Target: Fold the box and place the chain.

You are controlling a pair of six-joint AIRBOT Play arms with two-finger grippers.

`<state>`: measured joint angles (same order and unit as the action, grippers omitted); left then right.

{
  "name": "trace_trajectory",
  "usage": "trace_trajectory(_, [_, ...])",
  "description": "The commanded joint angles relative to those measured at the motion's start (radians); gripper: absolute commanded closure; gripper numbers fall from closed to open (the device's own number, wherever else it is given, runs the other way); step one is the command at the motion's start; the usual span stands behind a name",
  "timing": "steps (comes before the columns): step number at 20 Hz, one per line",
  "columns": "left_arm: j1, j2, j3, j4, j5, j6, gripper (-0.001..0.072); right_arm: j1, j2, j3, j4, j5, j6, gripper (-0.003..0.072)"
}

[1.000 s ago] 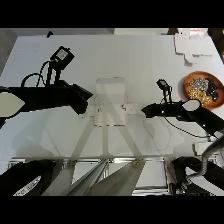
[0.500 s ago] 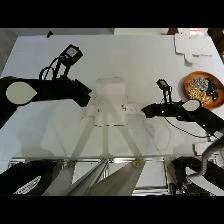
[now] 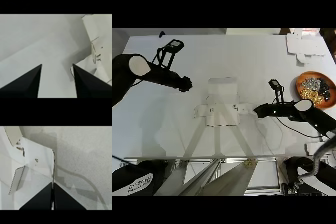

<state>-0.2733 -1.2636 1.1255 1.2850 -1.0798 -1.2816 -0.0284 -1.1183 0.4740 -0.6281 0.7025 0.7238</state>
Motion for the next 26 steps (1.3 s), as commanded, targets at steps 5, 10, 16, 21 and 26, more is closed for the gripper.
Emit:
trace_trajectory(5, [0.047,-0.219,0.011,-0.371,-0.048,0.431,0.0189,0.001,0.0,0.0,0.0,0.0,0.0,0.0677])
trace_trajectory(10, [0.047,-0.224,0.011,-0.599,-0.029,0.726,0.0215,0.001,0.0,0.0,0.0,0.0,0.0,0.0677])
trace_trajectory(16, [0.045,-0.264,0.011,-0.605,-0.01,0.747,0.0213,0.001,0.0,0.0,0.0,0.0,0.0,0.0677])
trace_trajectory(21, [0.041,-0.332,0.011,-0.733,-0.022,0.799,0.0213,0.001,0.0,0.0,0.0,0.0,0.0,0.0677])
trace_trajectory(26, [0.045,-0.36,0.011,-0.779,-0.053,0.841,0.0214,0.001,0.0,0.0,0.0,0.0,0.0,0.0677])
